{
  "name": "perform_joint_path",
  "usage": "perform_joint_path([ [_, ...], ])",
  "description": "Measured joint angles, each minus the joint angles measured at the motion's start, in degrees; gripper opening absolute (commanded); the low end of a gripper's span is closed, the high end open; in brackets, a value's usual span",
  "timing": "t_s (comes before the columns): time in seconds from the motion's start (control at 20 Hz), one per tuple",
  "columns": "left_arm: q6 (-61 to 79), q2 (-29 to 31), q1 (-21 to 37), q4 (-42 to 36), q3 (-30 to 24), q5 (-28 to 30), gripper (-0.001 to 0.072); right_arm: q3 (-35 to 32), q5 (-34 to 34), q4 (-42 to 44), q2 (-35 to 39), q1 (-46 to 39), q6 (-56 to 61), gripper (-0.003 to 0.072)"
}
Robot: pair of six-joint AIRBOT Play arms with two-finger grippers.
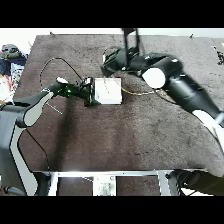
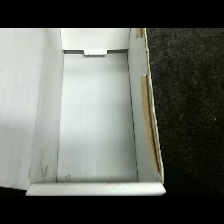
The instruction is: Fold the box and place the chain.
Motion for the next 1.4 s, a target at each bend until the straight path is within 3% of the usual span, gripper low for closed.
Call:
perform_joint_path([
  [0.2,-0.02,0.0,0.0,0.0,0.0,0.0,0.0295,-0.13,0.48,0.39,-6.03,0.39,0.46,0.0017],
  [0.3,0.0,0.0,0.0,0.0,0.0,0.0,0.0295,-0.13,1.18,0.42,-8.07,0.11,0.68,0.0365],
  [0.6,0.0,0.0,0.0,0.02,0.0,0.0,0.0295,-1.64,9.75,-0.68,-5.88,-8.07,1.62,0.0343],
  [0.9,0.0,0.0,0.0,0.0,0.0,0.0,0.0295,-14.97,12.7,-0.94,2.34,-25.35,10.23,0.0345],
  [1.1,-0.02,0.0,0.0,0.02,0.0,0.0,0.0295,-21.77,8.52,2.01,1.53,-33.27,13.97,0.0375],
  [1.4,0.0,0.0,0.0,0.0,0.0,0.0,0.0295,-23.76,-1.05,8.81,-6.27,-37.48,15.45,0.0374],
])
